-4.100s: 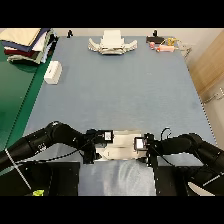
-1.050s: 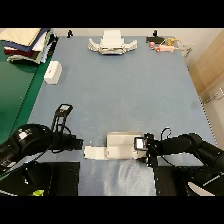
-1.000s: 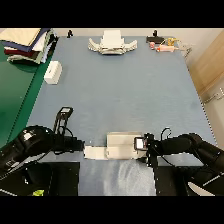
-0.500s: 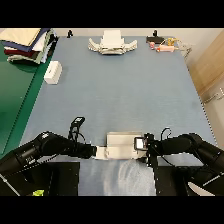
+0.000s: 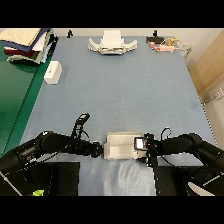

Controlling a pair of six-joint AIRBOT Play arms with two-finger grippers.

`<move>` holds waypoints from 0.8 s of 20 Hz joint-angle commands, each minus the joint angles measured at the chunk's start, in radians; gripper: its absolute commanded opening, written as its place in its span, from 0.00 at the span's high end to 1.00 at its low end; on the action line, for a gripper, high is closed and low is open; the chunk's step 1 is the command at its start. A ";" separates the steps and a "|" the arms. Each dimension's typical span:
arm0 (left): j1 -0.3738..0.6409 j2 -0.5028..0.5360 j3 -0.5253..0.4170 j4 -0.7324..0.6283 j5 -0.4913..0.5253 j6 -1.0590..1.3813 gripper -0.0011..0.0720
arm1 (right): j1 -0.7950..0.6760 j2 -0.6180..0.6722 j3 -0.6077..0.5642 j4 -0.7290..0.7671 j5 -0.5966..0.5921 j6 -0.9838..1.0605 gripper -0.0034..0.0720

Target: Fold the box.

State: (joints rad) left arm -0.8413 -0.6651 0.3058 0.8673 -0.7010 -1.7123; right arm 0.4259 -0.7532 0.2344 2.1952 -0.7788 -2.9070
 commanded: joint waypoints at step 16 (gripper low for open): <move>-0.001 -0.146 0.086 -0.187 0.026 0.103 0.48 | 0.000 0.000 0.001 0.000 0.000 0.000 0.28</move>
